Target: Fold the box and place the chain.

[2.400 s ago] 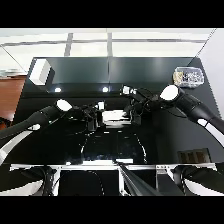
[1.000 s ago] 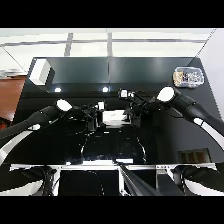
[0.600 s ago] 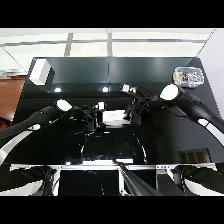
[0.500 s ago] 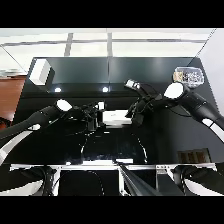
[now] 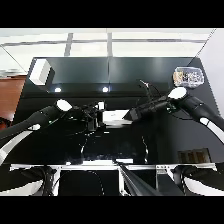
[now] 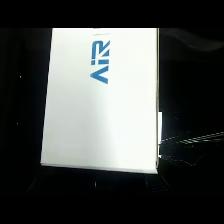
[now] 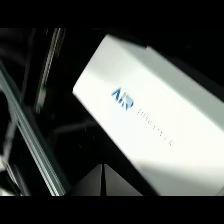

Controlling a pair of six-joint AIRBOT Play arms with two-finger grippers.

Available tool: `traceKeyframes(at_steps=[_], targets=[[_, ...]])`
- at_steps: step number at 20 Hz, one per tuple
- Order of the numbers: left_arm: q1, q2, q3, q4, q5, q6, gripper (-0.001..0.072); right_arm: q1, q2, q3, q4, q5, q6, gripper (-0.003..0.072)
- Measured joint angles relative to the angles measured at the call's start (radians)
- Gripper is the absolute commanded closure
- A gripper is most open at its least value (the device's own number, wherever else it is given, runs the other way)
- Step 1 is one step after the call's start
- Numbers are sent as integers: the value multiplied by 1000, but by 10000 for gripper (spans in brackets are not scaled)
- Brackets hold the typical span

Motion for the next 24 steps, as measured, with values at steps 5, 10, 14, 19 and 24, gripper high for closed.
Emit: traceKeyframes(at_steps=[5,10,14,19,24], targets=[[0,0,0,0,0,0,376,-3,-80,-10,76,-83,39,673],[0,0,0,0,0,-1,376,17,-101,-11,-21,-132,122,673],[0,0,0,-1,0,-2,376,29,-103,-10,-68,-153,142,673],[0,0,0,-1,2,2,376,-30,-60,44,-143,-36,84,673],[0,6,9,32,-26,-49,-11,-206,103,89,-189,173,67,673]])
